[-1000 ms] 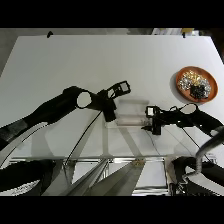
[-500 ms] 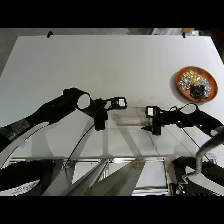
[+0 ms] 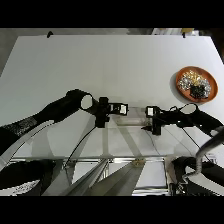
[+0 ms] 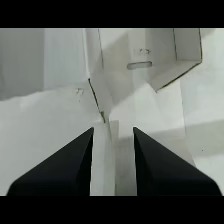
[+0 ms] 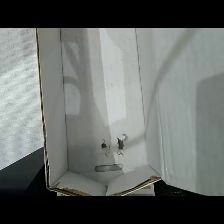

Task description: Fold the box and place the chain.

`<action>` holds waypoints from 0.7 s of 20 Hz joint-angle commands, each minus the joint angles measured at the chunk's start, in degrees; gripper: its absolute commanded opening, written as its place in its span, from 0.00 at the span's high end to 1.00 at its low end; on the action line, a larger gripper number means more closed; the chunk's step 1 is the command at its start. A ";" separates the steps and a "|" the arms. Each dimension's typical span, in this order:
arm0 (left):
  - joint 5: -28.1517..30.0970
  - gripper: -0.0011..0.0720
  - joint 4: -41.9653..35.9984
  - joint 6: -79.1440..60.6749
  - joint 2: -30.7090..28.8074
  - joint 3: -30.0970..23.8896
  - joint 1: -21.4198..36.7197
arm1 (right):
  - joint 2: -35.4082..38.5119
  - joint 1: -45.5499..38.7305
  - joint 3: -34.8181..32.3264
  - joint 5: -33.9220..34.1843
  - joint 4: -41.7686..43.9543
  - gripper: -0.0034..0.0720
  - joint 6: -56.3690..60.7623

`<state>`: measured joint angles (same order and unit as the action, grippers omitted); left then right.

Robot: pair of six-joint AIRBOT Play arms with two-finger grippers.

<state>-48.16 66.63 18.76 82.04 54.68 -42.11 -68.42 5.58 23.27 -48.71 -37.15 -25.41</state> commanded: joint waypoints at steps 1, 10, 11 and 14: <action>0.98 0.62 -4.09 -2.73 0.55 -0.04 -0.15 | 0.04 0.00 0.00 -0.02 0.02 0.51 0.02; 1.70 0.71 -10.54 -7.19 2.25 -0.13 -1.25 | 0.04 0.00 0.00 0.00 0.02 0.51 0.02; 2.49 0.71 -10.73 -7.17 2.27 -0.15 -1.57 | 0.04 0.00 0.00 0.00 0.02 0.51 0.02; 4.22 0.71 -12.31 -6.95 3.19 -0.13 -2.25 | 0.04 0.00 0.00 0.00 0.02 0.51 0.02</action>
<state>-45.95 56.58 11.99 84.55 54.57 -43.77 -68.42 5.58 23.24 -48.71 -37.12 -25.39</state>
